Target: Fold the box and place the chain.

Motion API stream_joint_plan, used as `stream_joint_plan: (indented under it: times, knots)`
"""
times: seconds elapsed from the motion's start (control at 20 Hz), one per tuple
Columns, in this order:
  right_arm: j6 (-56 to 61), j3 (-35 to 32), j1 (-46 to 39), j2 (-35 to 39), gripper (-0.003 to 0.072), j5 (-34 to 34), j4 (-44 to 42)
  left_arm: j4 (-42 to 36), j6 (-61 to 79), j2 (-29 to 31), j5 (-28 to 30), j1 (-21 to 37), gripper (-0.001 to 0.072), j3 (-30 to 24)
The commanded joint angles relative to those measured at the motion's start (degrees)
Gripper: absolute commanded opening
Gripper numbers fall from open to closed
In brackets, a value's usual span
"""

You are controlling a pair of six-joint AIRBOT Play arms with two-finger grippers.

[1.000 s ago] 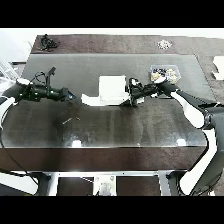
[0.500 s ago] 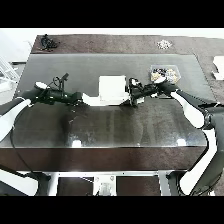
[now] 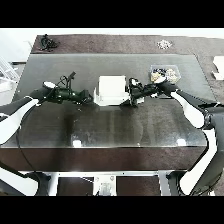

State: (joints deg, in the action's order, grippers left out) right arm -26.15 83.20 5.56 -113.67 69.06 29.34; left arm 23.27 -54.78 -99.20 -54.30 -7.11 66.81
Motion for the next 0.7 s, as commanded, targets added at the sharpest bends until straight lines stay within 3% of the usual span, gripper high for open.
stream_joint_plan:
  times: [0.0,0.65]
  knots:
    - [0.0,0.0,0.0,0.0,0.0574,0.0,0.0,-4.5,1.3,0.0,-1.7,-0.3,0.0309,0.9]
    - [0.0,0.0,0.0,0.0,0.0574,0.0,0.0,-6.3,-1.5,0.0,2.0,-3.1,0.0310,2.1]
